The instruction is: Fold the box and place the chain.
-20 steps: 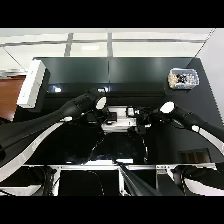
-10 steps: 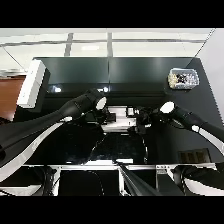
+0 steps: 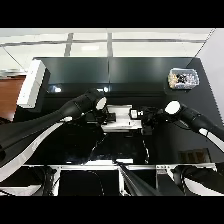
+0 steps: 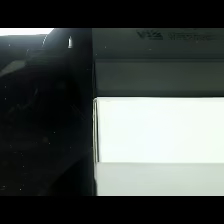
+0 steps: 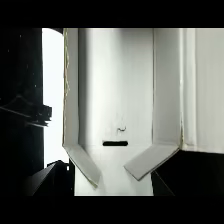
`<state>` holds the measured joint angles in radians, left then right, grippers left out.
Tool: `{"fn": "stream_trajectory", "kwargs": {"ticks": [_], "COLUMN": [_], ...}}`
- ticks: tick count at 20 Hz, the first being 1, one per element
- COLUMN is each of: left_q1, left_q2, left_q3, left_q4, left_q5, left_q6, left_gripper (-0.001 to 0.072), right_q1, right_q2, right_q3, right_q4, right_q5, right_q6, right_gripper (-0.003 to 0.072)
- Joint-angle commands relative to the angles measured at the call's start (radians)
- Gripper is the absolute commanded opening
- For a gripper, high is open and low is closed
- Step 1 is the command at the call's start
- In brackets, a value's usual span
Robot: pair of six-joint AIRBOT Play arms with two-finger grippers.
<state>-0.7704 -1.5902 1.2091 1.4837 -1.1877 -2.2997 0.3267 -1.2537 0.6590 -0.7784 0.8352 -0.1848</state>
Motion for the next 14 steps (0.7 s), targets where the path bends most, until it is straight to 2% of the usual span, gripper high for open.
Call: {"fn": "stream_trajectory", "kwargs": {"ticks": [1,2,3,4,6,7,8,14], "left_q1": [0.0,0.0,0.0,0.0,0.0,0.0,0.0,0.0], "left_q2": [-0.001,-0.001,-0.001,-0.001,-0.001,-0.001,-0.001,-0.001], "left_q3": [0.0,0.0,0.0,0.0,0.0,0.0,0.0,0.0], "left_q4": [-0.004,-0.006,-0.008,-0.008,-0.008,-0.008,-0.007,-0.008], "left_q5": [-0.005,-0.005,-0.005,-0.005,-0.005,-0.005,-0.005,-0.002], "left_q6": [0.028,0.028,0.028,0.028,0.028,0.028,0.029,0.028], "left_gripper": [0.0023,0.0023,0.0023,0.0023,0.0024,0.0024,0.0024,0.0024], "right_q1": [-0.002,-0.002,-0.002,0.0,0.0,0.0,0.0,0.031], "right_q2": [0.018,0.018,0.018,0.018,0.018,0.018,0.017,-0.015], "right_q3": [0.0,0.0,0.0,0.0,0.0,0.0,0.0,0.0], "right_q4": [-0.014,0.009,0.026,0.026,0.037,0.049,0.071,0.217], "right_q5": [0.024,0.024,0.025,0.025,0.025,0.026,0.026,-0.01], "right_q6": [0.008,0.008,0.001,0.001,0.002,0.003,0.003,0.002], "right_gripper": [0.0702,0.069,0.0528,0.0428,0.0387,0.0165,0.0059,0.0068]}}
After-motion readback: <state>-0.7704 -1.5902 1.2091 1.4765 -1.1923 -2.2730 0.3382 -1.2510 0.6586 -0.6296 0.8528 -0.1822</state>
